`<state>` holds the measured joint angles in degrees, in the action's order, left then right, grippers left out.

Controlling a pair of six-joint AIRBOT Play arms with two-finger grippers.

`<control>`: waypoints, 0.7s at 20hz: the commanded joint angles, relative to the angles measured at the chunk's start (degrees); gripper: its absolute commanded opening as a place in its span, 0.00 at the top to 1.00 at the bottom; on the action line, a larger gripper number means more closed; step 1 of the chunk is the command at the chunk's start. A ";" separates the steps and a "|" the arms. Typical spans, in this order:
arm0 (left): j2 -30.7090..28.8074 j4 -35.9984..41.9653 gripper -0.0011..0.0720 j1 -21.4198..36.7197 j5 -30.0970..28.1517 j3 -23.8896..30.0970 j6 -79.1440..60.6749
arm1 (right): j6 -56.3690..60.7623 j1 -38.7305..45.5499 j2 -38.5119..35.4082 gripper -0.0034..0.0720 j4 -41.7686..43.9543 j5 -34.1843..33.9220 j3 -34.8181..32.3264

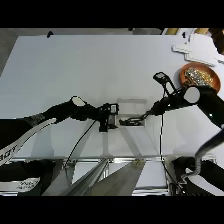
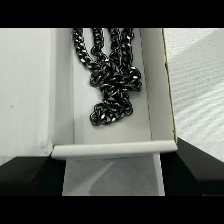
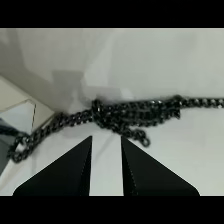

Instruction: Fold the box and place the chain.

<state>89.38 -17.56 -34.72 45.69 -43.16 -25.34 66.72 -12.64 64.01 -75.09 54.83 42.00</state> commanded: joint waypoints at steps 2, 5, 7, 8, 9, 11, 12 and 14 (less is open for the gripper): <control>0.00 0.00 0.75 -0.02 -0.02 0.00 0.00 | -1.46 -0.09 5.97 0.69 2.23 -2.08 -0.26; 0.00 -0.02 0.75 -0.02 -0.02 0.00 0.00 | -1.46 -1.55 6.10 0.69 3.61 -0.35 -0.26; 0.00 -0.02 0.75 -0.02 -0.02 0.00 -0.02 | -1.44 -1.92 4.81 0.69 3.54 2.12 -0.26; 0.00 0.00 0.75 -0.02 -0.02 0.00 0.00 | -1.44 -1.92 3.61 0.69 3.19 3.19 -0.26; 0.00 0.00 0.75 -0.02 -0.02 0.00 -0.02 | -1.62 -1.92 2.12 0.69 2.51 4.04 -0.26; 0.00 -0.02 0.75 -0.02 0.00 0.00 0.00 | -7.23 -1.92 -0.31 0.69 1.27 5.38 -0.26; 0.00 0.00 0.75 -0.02 -0.02 0.00 0.00 | -11.85 -1.88 -1.53 0.69 0.76 5.90 -0.26; 0.00 -0.02 0.75 -0.02 -0.02 0.00 0.00 | -25.73 -1.86 -3.61 0.69 0.44 5.95 -0.28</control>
